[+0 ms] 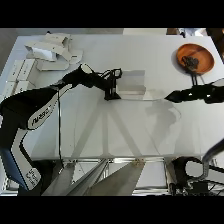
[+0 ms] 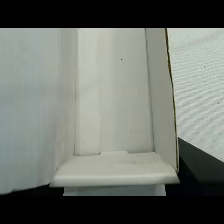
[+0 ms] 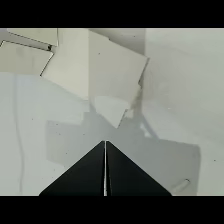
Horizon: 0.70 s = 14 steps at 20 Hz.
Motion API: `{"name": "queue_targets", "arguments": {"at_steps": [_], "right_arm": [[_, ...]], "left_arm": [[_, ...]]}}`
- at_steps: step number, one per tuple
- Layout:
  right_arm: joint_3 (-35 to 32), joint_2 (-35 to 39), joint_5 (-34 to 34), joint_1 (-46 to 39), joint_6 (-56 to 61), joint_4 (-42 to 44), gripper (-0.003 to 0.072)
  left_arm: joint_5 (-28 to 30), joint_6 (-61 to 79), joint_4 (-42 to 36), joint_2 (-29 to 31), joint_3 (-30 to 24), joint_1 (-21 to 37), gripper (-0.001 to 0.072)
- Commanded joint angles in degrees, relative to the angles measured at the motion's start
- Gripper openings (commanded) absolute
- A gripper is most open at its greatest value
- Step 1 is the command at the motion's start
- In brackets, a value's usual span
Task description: Fold the box and place the chain.
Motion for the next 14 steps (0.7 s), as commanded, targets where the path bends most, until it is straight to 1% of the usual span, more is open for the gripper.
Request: {"name": "queue_targets", "arguments": {"at_steps": [1,4,7,11,14], "right_arm": [[0.0,3.45,-2.58,-4.55,-0.07,1.6,0.0011],[0.0,1.03,-5.57,-4.57,-0.07,2.05,0.0011],[0.07,-4.31,-7.67,-3.98,-0.07,5.29,0.0011],[1.29,-10.54,-10.51,1.79,-0.09,9.33,0.001],[3.17,-14.12,-10.25,6.38,-0.07,10.75,0.001]], "left_arm": [[0.04,0.0,0.0,0.0,0.07,0.04,0.0438],[0.04,0.0,-0.02,0.0,0.07,0.04,0.0438],[0.04,0.0,-0.13,0.0,0.07,0.04,0.0438],[0.04,0.0,-0.13,0.0,0.07,0.04,0.0438],[0.04,0.0,-0.15,0.0,0.07,0.04,0.0438]]}}
